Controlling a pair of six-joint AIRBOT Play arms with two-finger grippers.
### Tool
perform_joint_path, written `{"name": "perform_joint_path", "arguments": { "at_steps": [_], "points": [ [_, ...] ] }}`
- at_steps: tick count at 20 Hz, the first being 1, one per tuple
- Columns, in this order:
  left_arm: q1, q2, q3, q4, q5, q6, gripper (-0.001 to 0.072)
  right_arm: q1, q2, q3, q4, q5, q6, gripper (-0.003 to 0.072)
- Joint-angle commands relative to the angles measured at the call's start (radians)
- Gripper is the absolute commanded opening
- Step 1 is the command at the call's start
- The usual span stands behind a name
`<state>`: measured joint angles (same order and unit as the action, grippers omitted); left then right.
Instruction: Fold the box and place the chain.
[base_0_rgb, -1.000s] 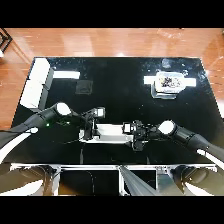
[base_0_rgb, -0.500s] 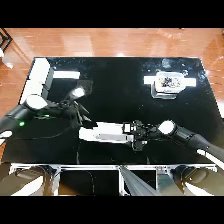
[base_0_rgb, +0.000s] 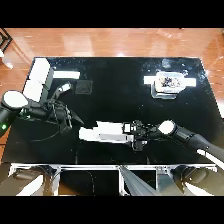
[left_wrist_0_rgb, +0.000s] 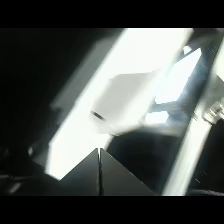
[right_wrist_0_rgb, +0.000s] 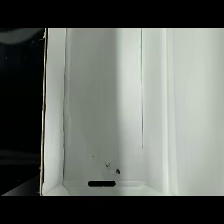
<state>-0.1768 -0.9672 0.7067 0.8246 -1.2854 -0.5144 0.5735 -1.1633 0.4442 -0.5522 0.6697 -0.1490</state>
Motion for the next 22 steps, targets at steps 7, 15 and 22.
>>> {"name": "perform_joint_path", "arguments": {
  "at_steps": [7, 15, 22],
  "points": [
    [-0.351, 0.144, -0.193, -0.107, 0.556, -0.193, 0.0019, 0.000, -0.001, -0.001, 0.000, 0.000, 0.000, 0.0540],
    [-0.459, -0.009, -0.192, -0.175, 0.917, -0.162, 0.0021, 0.000, -0.001, -0.001, 0.000, 0.000, 0.000, 0.0540],
    [-0.459, -0.140, -0.193, -0.178, 0.902, -0.162, 0.0020, 0.000, -0.001, -0.001, 0.000, 0.000, 0.000, 0.0540]
  ]
}}
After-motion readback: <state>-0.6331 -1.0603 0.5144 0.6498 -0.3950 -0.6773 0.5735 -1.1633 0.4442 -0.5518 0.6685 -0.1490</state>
